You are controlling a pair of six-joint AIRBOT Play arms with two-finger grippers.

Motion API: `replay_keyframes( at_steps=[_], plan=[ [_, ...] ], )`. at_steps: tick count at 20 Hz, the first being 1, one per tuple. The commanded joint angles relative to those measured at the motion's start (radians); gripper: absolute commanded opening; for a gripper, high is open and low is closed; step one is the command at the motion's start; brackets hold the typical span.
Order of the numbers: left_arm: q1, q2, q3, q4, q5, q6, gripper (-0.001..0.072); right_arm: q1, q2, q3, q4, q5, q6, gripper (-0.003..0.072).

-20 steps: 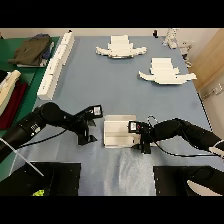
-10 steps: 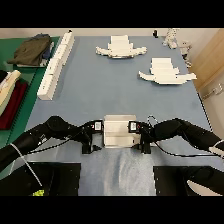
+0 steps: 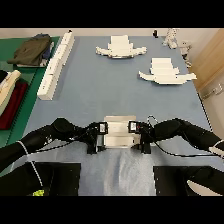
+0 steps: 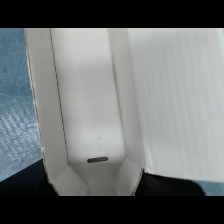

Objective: Fold the box.

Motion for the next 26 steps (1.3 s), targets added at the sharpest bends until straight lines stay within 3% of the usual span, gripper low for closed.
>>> replay_keyframes(
  at_steps=[1,13,14,15,16,26],
  plan=[
    [-0.005,-0.016,0.0,-0.015,0.019,0.011,0.0702,0.001,0.0,0.001,0.0,0.002,0.0,0.0596],
    [-0.055,-0.068,0.006,-0.006,0.068,0.017,0.07,0.001,0.0,0.001,0.0,0.002,0.0,0.0596],
    [-0.055,-0.068,0.006,-0.006,0.068,0.017,0.0646,0.001,0.0,0.001,0.0,0.002,0.0,0.0596],
    [-0.055,-0.068,0.006,-0.006,0.067,0.018,0.0488,0.001,0.0,0.001,0.0,0.002,0.0,0.0596],
    [-0.055,-0.068,0.006,-0.006,0.068,0.018,0.0455,0.001,0.0,0.001,0.0,0.002,0.0,0.0596],
    [-0.055,-0.068,0.006,-0.009,0.071,0.013,0.0455,0.001,0.0,0.001,0.0,0.002,0.0,0.0596]
  ],
)
